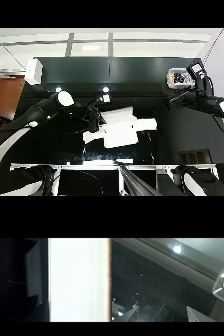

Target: Fold the box and place the chain.

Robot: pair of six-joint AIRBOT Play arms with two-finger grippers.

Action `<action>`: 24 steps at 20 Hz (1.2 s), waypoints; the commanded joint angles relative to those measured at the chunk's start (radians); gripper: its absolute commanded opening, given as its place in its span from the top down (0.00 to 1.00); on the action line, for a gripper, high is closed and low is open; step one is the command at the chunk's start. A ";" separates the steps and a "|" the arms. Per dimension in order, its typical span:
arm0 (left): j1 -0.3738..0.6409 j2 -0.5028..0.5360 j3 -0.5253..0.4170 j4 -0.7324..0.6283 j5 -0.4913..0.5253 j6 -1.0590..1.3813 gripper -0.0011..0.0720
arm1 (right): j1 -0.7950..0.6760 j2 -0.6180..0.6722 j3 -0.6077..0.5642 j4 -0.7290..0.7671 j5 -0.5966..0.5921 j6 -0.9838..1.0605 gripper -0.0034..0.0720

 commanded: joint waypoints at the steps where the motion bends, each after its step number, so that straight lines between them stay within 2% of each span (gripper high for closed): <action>1: -0.058 -0.008 -0.001 0.049 0.119 0.095 0.94 | 0.019 -0.013 -0.018 0.024 0.083 -0.188 0.03; 3: -0.058 -0.035 -0.002 0.049 0.096 0.088 0.94 | 0.049 -0.019 -0.071 0.055 0.142 -0.314 0.03; 6: -0.072 -0.076 -0.002 0.040 0.050 0.088 0.94 | 0.121 -0.019 -0.159 0.118 0.137 -0.348 0.02; 11: -0.083 -0.089 -0.001 0.042 0.037 0.085 0.94 | 0.204 -0.019 -0.238 0.098 0.117 -0.448 0.02; 16: -0.083 -0.089 -0.001 0.042 0.036 0.085 0.94 | 0.302 -0.019 -0.315 0.049 0.146 -0.516 0.02; 24: -0.083 -0.089 -0.001 0.049 0.037 0.085 0.94 | 0.475 -0.026 -0.338 0.066 0.137 -0.519 0.02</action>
